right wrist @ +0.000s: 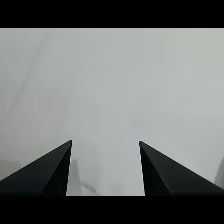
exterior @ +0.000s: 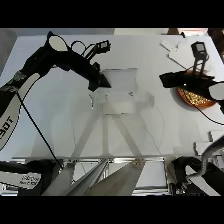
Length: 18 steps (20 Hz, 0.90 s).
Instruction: Fold the box and place the chain.
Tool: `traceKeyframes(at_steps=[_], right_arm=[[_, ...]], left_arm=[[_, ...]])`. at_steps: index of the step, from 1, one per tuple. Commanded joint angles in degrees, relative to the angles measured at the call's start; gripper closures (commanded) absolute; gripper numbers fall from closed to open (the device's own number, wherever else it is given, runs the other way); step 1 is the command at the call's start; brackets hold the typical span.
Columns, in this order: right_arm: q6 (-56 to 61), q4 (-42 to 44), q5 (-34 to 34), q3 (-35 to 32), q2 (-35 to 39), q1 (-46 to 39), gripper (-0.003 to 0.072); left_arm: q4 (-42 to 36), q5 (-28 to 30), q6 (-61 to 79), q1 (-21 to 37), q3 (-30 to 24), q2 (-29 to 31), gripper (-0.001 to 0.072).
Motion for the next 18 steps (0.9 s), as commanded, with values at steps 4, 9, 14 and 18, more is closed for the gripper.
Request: traceKeyframes(at_steps=[4,9,14,18], right_arm=[[0.1,0.1,-0.1,0.0,1.8,-3.7,0.0218],[0.1,0.0,0.1,0.0,1.8,-3.7,0.0219],[0.1,0.0,0.1,0.0,1.8,-3.7,0.0227],[0.1,0.0,0.1,0.0,1.8,-3.7,0.0227]], left_arm=[[-2.6,1.3,8.5,-1.1,-5.5,-3.6,0.0713],[-0.8,4.9,9.7,-2.3,-5.5,-9.2,0.0714],[-0.9,11.3,13.4,-5.0,-5.5,-9.5,0.0715],[-0.9,13.2,13.4,-6.3,-5.5,-10.0,0.0716]])
